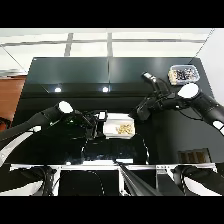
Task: Fold the box and place the chain.
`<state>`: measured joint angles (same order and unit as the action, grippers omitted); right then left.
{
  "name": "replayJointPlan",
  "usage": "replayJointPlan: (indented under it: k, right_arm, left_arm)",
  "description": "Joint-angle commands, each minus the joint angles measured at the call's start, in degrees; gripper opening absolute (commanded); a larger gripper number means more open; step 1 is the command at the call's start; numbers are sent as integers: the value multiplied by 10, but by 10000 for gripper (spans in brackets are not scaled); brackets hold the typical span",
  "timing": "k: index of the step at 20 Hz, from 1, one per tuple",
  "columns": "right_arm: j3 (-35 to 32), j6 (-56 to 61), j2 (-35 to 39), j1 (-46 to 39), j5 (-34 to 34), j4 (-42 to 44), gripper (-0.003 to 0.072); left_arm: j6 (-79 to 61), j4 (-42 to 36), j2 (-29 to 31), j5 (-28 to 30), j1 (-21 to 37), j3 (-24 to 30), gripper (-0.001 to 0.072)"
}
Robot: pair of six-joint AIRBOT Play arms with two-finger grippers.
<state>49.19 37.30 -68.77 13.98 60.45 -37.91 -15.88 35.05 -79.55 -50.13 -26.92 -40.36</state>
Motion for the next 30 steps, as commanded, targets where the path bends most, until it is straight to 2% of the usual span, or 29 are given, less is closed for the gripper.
replayJointPlan:
  k: [1,11,15,17,21,22,23,29,30]
  right_arm:
    - [23,-83,-4,15,36,-33,669]
    - [31,-165,-18,63,33,-88,669]
    - [-2,-184,-26,78,19,-61,667]
    - [-2,-185,-25,85,35,-70,597]
    - [-2,-185,-25,87,36,-70,597]
    - [-2,-185,-25,87,36,-70,525]
    - [-2,-185,-25,88,35,-72,487]
    - [-2,-185,-25,89,53,-72,478]
    - [-2,-185,-25,89,52,-72,331]
  left_arm:
    - [1,0,0,2,0,0,485]
    - [1,-2,0,2,0,0,485]
    - [1,-2,0,2,0,0,485]
    - [1,-2,0,2,0,0,485]
    - [1,-2,0,2,0,0,485]
    - [1,-2,0,2,0,0,485]
    - [1,-2,0,2,0,0,485]
    - [1,-2,0,1,0,0,485]
    - [1,-2,0,1,0,0,485]
